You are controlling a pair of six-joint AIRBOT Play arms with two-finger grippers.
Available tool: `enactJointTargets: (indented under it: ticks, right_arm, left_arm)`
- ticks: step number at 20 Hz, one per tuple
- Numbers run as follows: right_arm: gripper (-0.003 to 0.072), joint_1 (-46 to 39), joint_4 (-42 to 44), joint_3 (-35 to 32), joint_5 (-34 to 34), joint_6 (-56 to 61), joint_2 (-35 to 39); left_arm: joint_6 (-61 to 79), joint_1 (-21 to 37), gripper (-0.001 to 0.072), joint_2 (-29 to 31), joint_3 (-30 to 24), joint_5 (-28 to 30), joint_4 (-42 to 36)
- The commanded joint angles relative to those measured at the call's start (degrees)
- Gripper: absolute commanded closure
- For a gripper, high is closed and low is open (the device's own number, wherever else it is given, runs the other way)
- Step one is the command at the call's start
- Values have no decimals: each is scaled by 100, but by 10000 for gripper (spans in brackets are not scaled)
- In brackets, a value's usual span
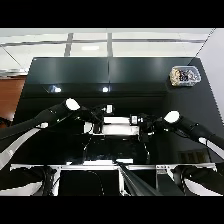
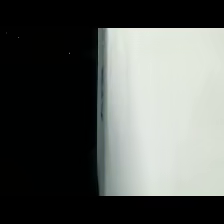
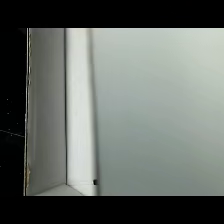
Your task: Fold the box and place the chain.
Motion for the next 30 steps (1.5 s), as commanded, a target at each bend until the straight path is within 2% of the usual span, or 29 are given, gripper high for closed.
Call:
enactJointTargets:
  ticks: [1, 2, 3, 8, 9, 10, 12, 13, 15, 17, 18, 19, 20, 21, 22, 24, 25, 27, 30]
  right_arm:
    - [37, 11, -26, -2, -39, 37, 0]
    - [198, 11, -28, -2, -35, 35, 0]
    - [273, 11, -28, -2, -35, 35, 0]
    - [273, 13, -31, -2, -33, 35, 0]
    - [274, 13, -31, -2, -33, 33, 0]
    - [273, 13, -35, -2, -33, 35, 0]
    - [273, 13, -44, -4, -31, 33, 0]
    - [274, 13, -48, -4, -24, 33, 0]
    - [274, 13, -52, -4, -15, 31, 0]
    - [274, 13, -52, -4, -15, 31, 0]
    - [275, 13, -52, -4, -15, 31, 0]
    - [276, 13, -52, -4, -15, 31, 0]
    - [389, 15, -55, -4, -11, 28, 0]
    - [587, 13, -55, -4, 11, 11, 0]
    - [621, 13, -57, -4, 11, 11, 0]
    - [620, 13, -55, -4, 4, 11, 0]
    - [620, 13, -48, -4, 4, 11, 0]
    - [620, 13, -50, -4, 4, 11, 2]
    - [620, 13, -48, -4, 4, 11, 2]
  left_arm:
    - [-2, -2, 680, -2, 4, 2, 0]
    - [-2, -2, 680, -2, 4, 2, 0]
    - [-2, -2, 680, -2, 4, 2, 0]
    - [-278, 4, 665, 7, 9, -11, 4]
    - [-505, 4, 496, 42, 17, -13, 55]
    - [-688, 4, 285, 125, 28, -11, 144]
    - [-1204, 46, 201, 417, 28, -76, 603]
    - [-1596, 96, 190, 608, 28, -177, 975]
    - [-2787, 269, 190, 1016, 28, -439, 1779]
    - [-3615, 573, 199, 1390, 28, -1064, 2162]
    - [-3906, 763, 245, 1543, 28, -1569, 2184]
    - [-4159, 927, 355, 1624, 28, -2109, 2159]
    - [-4380, 1064, 534, 1652, 28, -2688, 2094]
    - [-4478, 1143, 680, 1646, 20, -3176, 1993]
    - [-4548, 1161, 682, 1646, -22, -3464, 1773]
    - [-4621, 1088, 682, 1644, -284, -3405, 876]
    - [-4618, 984, 682, 1644, -466, -3150, 426]
    - [-4575, 682, 682, 1644, -723, -2426, 2]
    - [-4551, 188, 681, 1644, -785, -1126, -363]
